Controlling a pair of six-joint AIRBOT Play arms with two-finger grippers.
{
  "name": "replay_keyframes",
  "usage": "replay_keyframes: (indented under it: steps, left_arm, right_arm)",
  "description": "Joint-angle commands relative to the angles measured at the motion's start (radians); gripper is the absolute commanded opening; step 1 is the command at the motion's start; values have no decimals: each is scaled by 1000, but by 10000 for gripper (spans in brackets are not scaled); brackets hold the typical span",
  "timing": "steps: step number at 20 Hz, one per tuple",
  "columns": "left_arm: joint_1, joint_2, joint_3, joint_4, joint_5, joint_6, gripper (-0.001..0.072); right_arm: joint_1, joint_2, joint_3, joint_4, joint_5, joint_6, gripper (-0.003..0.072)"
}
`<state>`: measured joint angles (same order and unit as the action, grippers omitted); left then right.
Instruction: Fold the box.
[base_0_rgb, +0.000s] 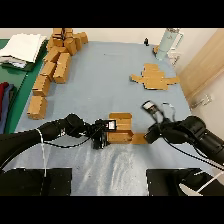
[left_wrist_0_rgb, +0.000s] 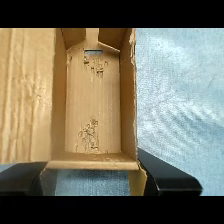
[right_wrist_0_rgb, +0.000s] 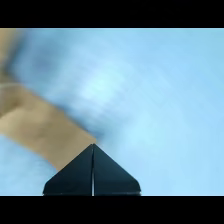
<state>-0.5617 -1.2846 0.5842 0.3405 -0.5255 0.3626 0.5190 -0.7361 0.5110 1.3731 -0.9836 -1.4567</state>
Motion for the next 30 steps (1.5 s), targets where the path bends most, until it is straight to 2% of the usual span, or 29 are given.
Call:
replay_keyframes:
  steps: [1,3,5,7,13,23,24,25,26,30]
  left_arm:
    - [0,0,1,1,1,0,524]
    - [0,0,1,1,0,0,524]
    - [0,0,1,1,0,0,523]
    - [0,0,1,0,0,0,523]
    - [0,0,1,1,0,0,524]
    - [0,0,1,0,0,0,523]
    - [0,0,1,1,0,0,523]
    - [0,0,1,1,0,0,523]
    - [0,0,1,1,0,0,524]
    - [0,0,1,0,0,0,523]
  right_arm:
    - [-113,-2,-50,-149,-84,461,4]
    - [-161,-53,-95,63,-18,319,4]
    - [-151,-86,-118,325,84,123,4]
    - [-120,-94,-120,504,157,16,4]
    - [-28,-94,-120,528,230,8,4]
    - [-12,-36,-119,532,190,8,6]
    - [-12,-22,-113,535,182,8,64]
    - [-12,-8,-103,536,181,8,214]
    - [-12,5,-91,539,180,8,252]
    - [-12,18,-49,539,179,27,252]
